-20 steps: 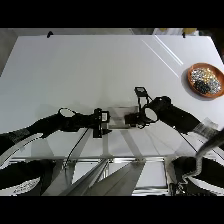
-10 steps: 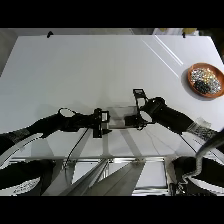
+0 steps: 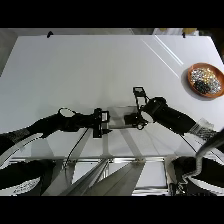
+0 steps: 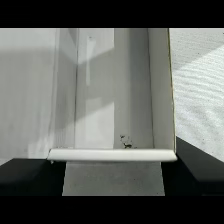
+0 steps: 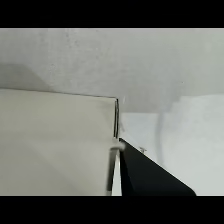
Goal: Fold the box and place the chain.
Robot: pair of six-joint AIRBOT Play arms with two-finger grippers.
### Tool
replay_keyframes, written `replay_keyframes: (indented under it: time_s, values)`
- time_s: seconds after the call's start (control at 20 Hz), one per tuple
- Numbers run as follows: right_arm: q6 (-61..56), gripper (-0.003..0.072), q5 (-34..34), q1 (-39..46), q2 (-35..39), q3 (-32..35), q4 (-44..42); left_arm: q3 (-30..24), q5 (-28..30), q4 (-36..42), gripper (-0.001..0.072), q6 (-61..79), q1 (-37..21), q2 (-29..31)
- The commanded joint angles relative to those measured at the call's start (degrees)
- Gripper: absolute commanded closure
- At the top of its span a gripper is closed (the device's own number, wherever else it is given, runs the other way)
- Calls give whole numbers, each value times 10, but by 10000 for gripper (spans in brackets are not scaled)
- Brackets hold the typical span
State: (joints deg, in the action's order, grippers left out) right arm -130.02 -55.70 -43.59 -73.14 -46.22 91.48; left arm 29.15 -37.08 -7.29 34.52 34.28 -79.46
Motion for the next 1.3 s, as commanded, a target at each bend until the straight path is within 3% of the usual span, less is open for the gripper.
replay_keyframes:
  time_s: [0.0, 0.25, 0.45, 0.5, 0.55, 0.6, 0.75, 0.8, 0.85, 1.0, 1.25]
  values:
    - [-35, 420, -3, 0, -7, 0, 13, 0, 0, 0, 499, 0, 0, 0]
    - [-37, 421, 13, 0, -13, 0, 8, 0, 0, 0, 499, 0, 0, 0]
    - [-37, 469, 11, 0, -33, 2, -28, 0, 0, 0, 499, 0, 0, 0]
    - [-37, 500, 10, 0, -38, 2, -33, 0, 0, 0, 499, 0, 0, 0]
    - [-34, 626, 5, 0, -38, 2, -28, 0, 0, 0, 499, 0, 0, 0]
    - [-34, 669, 0, 0, -37, 2, -23, 0, 0, 0, 499, 0, 0, 0]
    - [-30, 669, -9, 0, -35, 2, -2, 0, 0, 0, 499, 0, 0, 0]
    - [-12, 666, -8, 0, -31, 2, -2, 0, 0, 0, 499, 0, 0, 0]
    - [10, 615, -7, 0, -24, 2, 0, 0, 0, 0, 499, 0, 0, 0]
    - [156, 377, -20, 0, 32, 1, 4, 0, 0, 0, 499, 0, 0, 0]
    - [257, 368, -121, 21, 146, -48, 30, 0, 0, 0, 499, 0, 0, 0]
